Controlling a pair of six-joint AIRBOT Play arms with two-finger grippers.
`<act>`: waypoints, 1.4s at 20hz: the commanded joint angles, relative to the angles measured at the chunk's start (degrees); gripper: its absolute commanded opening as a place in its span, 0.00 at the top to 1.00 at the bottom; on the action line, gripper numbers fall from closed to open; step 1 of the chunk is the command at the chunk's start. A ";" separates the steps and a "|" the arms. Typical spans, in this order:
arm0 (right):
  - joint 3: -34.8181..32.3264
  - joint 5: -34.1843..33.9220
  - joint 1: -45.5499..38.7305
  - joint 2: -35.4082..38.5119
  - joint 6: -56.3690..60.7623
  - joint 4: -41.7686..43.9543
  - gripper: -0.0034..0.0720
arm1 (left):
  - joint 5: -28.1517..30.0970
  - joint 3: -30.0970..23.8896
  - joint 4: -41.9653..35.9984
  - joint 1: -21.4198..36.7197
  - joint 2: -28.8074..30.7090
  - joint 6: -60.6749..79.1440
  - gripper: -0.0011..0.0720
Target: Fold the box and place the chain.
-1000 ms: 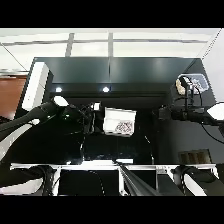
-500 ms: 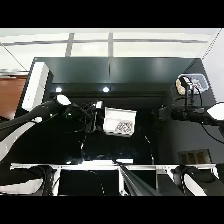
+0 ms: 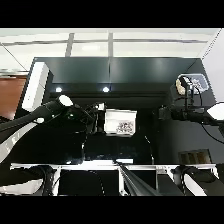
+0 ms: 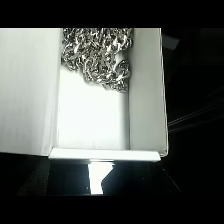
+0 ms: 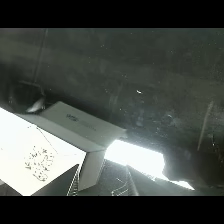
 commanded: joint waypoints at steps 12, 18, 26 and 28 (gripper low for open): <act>-0.02 0.00 -0.04 0.04 0.00 0.02 0.50 | 1.01 0.07 -2.49 -1.57 -0.13 -0.90 0.20; 0.00 -1.79 1.77 0.02 0.04 3.54 0.48 | 1.07 0.07 -2.49 -1.57 -0.13 -0.92 0.60; 8.90 -10.43 12.52 -16.17 0.26 9.16 0.14 | 1.09 0.07 -2.49 -1.57 -0.13 -0.92 0.59; 11.21 -8.68 14.86 -19.41 -4.59 9.09 0.15 | 1.09 0.07 -2.49 -1.57 -0.13 -0.92 0.59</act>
